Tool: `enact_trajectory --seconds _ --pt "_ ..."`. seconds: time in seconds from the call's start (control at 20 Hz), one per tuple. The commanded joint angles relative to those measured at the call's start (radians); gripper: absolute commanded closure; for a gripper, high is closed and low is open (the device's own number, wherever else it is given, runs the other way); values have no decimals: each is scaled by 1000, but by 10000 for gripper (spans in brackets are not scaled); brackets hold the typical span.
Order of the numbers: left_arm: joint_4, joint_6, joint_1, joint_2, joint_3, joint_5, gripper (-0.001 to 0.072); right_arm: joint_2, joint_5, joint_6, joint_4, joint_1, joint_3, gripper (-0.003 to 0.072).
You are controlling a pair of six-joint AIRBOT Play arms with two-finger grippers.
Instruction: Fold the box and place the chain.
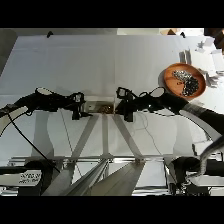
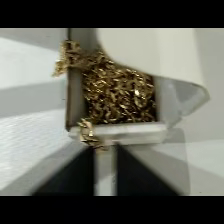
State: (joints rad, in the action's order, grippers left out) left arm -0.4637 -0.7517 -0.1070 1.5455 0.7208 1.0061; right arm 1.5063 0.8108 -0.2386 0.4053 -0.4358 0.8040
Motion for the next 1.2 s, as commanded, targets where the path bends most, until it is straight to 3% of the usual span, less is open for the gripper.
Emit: enact_trajectory --seconds 0.0,0.15,0.45,0.75,1.15 --pt "0 0 0 -1 0 0 369 0 48 -5 -10 -1 0 675" --pt "0 0 0 -1 0 0 369 -2 72 56 16 -1 0 676" --pt "0 0 0 -1 0 0 369 -86 124 292 204 -1 0 677" --pt "0 0 0 -1 0 0 369 -194 174 295 132 -48 16 676" --pt "0 0 0 -1 0 0 369 -178 -113 295 131 -180 24 676"
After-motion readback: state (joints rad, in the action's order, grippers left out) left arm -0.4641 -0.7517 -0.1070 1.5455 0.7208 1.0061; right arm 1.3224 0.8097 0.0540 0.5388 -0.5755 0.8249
